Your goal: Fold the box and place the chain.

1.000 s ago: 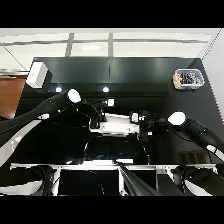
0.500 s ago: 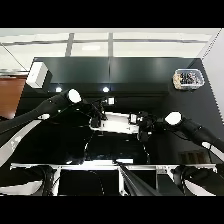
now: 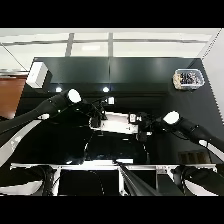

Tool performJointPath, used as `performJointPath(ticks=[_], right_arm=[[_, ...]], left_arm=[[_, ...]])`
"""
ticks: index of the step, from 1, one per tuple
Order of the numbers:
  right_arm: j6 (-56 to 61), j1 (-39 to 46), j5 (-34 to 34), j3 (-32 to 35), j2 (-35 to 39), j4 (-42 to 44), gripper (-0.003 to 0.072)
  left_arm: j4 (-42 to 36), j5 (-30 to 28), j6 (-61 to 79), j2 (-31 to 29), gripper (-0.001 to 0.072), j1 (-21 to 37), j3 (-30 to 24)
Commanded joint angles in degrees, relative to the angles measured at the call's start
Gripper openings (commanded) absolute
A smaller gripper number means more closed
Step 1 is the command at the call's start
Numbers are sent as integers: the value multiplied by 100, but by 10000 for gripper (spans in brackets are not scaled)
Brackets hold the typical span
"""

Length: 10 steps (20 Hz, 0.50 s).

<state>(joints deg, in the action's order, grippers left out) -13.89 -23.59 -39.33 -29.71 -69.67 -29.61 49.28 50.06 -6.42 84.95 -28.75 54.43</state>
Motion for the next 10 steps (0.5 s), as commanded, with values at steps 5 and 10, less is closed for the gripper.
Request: performJointPath(ticks=[5,10], right_arm=[[-223,2,-2,-4,-118,273,709],[188,2,197,-4,-131,-7,709]], left_arm=[[-4,11,-160,0,26,-4,7],[4,153,-160,0,26,-4,7]])
